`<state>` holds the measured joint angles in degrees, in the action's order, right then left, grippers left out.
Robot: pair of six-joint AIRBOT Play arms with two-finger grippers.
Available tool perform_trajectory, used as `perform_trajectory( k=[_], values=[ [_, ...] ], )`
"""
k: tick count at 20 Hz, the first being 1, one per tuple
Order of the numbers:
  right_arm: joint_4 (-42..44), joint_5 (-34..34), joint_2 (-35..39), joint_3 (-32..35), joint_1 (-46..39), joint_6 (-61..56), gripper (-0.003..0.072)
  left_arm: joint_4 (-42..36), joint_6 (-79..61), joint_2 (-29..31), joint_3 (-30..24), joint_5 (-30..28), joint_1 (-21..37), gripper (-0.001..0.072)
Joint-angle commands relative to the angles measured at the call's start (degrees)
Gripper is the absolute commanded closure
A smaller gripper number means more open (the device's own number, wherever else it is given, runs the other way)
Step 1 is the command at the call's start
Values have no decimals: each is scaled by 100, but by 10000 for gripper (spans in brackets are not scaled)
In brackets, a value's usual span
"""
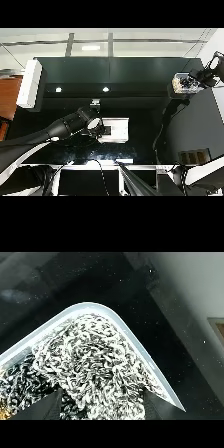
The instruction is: Fold the box and place the chain.
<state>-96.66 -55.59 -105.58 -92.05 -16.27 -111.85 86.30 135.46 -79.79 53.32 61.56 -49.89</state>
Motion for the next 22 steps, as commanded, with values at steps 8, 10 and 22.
perform_trajectory(
  k=[8, 10, 22],
  values=[
    [59, -52, 223, -7, -35, -20, 668, -2, 0, 2, 0, 2, 0, 683],
    [74, -170, 501, -7, -87, 240, 669, -2, 0, 2, 0, 0, 0, 683],
    [1436, -957, 2487, -710, -184, 1930, 671, -2, -2, 2, 0, -2, -2, 684]
  ],
)
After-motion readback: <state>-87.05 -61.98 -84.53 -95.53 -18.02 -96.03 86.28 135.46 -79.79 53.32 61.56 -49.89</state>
